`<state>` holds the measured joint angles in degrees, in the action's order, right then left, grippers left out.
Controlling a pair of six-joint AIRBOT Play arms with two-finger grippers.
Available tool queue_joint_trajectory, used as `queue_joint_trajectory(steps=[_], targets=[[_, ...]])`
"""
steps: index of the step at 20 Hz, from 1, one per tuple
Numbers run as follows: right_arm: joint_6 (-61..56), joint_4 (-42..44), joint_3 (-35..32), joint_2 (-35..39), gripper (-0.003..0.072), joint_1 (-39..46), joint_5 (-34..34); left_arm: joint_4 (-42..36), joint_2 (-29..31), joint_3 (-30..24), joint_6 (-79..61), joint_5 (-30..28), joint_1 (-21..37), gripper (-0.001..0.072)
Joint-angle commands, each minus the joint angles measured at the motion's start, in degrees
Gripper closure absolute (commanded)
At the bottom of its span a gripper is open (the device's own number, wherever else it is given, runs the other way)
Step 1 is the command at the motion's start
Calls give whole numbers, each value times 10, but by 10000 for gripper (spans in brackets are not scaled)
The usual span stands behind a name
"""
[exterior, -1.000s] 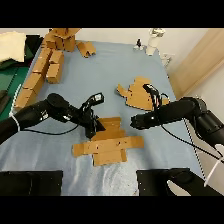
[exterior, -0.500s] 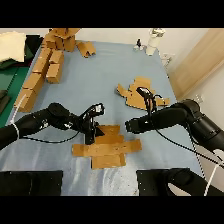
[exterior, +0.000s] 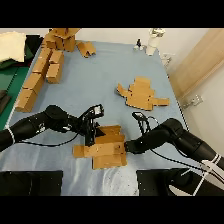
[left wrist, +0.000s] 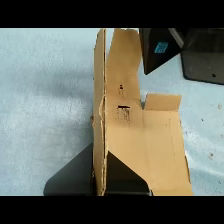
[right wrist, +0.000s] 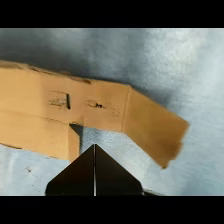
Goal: Fold the box.
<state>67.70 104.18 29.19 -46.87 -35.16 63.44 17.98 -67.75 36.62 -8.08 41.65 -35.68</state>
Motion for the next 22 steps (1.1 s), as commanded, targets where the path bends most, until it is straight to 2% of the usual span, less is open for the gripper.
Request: queue_joint_trajectory(steps=[1,8,12,22], targets=[[-17,-1,-27,0,686,-7,-35,0,2,-16,-3,-41,-20,696],[-17,-5,-27,1,686,-7,-37,0,2,-19,17,-46,-39,696],[-17,-9,-27,5,686,-7,-36,0,4,-19,28,-10,-40,695],[-54,-104,-27,62,686,-7,3,15,11,-18,47,34,-39,695]])
